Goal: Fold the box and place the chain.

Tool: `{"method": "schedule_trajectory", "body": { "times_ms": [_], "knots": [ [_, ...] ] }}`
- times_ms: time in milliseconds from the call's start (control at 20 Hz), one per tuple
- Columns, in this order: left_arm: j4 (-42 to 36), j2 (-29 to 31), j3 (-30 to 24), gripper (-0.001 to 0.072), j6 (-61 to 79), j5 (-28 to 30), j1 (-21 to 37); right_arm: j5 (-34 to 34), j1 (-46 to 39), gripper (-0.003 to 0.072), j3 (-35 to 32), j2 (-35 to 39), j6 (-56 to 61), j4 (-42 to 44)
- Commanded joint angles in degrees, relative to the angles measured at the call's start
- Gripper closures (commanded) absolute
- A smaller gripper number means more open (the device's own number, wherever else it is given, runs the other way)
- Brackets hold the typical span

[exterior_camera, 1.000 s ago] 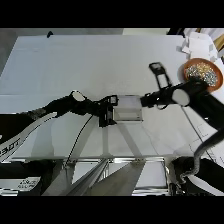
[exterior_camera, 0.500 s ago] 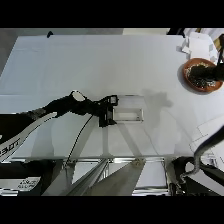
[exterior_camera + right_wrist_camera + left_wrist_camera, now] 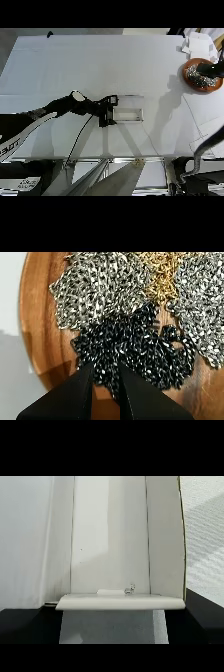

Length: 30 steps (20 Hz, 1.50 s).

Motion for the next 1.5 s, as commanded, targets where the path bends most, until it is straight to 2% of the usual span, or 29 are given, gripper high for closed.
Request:
{"method": "schedule_trajectory", "body": {
  "times_ms": [0,600,700,900,1000,1050,1200,1450],
  "knots": [
    [0.0,0.02,-0.02,0.0457,0.02,-0.02,0.0,0.42,-0.35,0.0535,2.16,-4.5,0.98,0.22],
    [0.0,0.02,-0.02,0.0457,0.02,0.0,0.0,-0.2,-1.92,0.0539,2.16,-7.52,3.56,-0.85],
    [0.0,0.02,-0.02,0.0457,0.0,0.0,0.0,-0.37,-2.03,0.0603,2.16,-7.52,3.37,-0.83],
    [0.0,0.02,-0.02,0.0457,0.0,0.0,0.0,-0.74,-2.03,0.0614,2.16,-7.52,2.03,-0.13],
    [0.0,0.02,-0.02,0.0457,0.02,0.0,0.0,-0.09,-2.03,0.0678,2.16,-7.45,2.01,-0.13],
    [0.0,0.02,-0.02,0.0457,0.02,0.0,0.0,0.74,-2.01,0.0679,2.16,-7.28,1.99,-0.13],
    [0.0,0.02,-0.02,0.0457,0.02,0.0,0.0,4.11,-2.01,0.0679,2.16,-4.37,-1.64,0.46],
    [0.0,0.02,-0.02,0.0457,0.02,0.0,0.0,12.28,-2.01,0.0679,2.16,6.43,-8.39,2.16]
  ]
}}
